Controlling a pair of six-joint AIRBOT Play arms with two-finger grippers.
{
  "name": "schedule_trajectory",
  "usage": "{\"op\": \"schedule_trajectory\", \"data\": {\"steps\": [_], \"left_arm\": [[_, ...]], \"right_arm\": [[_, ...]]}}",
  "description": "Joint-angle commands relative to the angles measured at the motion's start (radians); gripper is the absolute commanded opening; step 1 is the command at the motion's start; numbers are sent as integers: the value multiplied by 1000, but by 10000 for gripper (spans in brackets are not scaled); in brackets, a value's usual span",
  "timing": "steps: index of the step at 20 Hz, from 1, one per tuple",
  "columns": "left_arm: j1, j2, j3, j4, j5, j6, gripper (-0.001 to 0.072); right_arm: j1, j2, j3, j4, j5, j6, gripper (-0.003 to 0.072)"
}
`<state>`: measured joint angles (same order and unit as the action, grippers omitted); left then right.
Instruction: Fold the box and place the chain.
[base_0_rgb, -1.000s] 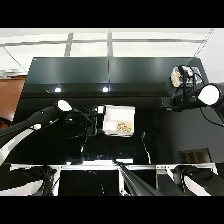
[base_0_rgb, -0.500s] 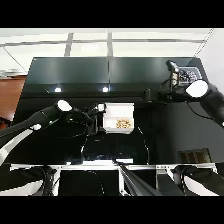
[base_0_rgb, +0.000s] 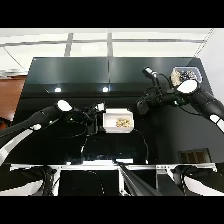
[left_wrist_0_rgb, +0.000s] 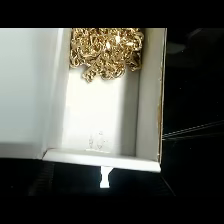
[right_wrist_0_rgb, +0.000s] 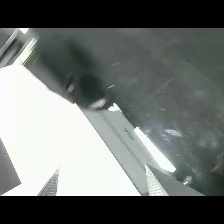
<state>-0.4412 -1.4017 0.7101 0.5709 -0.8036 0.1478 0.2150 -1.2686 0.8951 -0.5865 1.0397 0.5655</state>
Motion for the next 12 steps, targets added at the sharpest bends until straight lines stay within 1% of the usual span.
{"op": "schedule_trajectory", "data": {"steps": [1, 5, 8, 12], "left_arm": [[-1, 1, 1, 0, -2, 2, 445], [-1, 0, 1, 0, 27, 5, 445], [-1, 0, 1, 0, 17, 5, 446], [-1, 0, 1, 0, 15, 5, 445]], "right_arm": [[43, -4, 0, -37, 50, -230, 624], [150, -4, 0, -173, -8, -307, 624], [193, -3, 0, -190, -8, -343, 624], [195, 3, 0, -193, -1, -341, 623]]}}
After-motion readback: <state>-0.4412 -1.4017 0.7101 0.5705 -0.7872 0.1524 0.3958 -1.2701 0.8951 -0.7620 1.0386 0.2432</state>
